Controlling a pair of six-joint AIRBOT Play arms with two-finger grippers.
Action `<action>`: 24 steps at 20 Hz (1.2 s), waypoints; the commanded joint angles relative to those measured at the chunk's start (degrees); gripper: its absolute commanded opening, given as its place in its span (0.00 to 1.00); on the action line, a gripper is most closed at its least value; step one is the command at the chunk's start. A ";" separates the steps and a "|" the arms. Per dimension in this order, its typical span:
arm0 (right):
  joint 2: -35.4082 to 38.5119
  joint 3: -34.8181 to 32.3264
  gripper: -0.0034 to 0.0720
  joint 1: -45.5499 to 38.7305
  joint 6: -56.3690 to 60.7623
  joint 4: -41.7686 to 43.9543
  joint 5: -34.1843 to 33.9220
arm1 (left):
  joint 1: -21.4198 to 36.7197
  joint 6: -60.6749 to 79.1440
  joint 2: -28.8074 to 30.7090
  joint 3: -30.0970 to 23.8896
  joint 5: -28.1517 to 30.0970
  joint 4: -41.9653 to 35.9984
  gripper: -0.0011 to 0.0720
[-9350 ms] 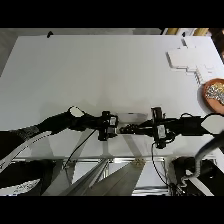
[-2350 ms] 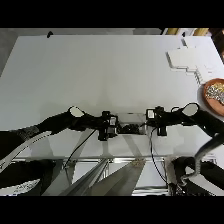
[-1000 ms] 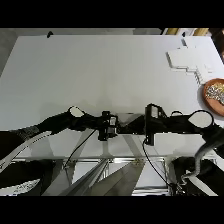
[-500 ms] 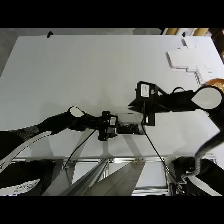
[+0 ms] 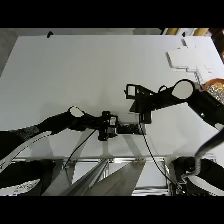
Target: Fold the box and place the chain.
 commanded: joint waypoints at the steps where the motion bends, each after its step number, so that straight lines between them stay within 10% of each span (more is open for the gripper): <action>1: 0.28 -3.23 0.11 0.59 0.02 -0.09 3.23 | 0.00 0.00 0.04 -0.02 0.02 0.00 0.52; 8: 5.90 -7.17 0.13 3.50 0.02 1.44 3.89 | 0.00 0.02 0.04 -0.02 0.02 0.02 0.52; 14: 5.92 -10.34 0.39 7.65 -0.22 2.05 -1.07 | 0.00 0.00 0.04 -0.02 0.00 0.02 0.52; 24: 5.90 -10.34 0.39 13.14 -0.15 -3.10 -8.63 | 0.00 0.00 0.04 -0.02 0.00 0.02 0.52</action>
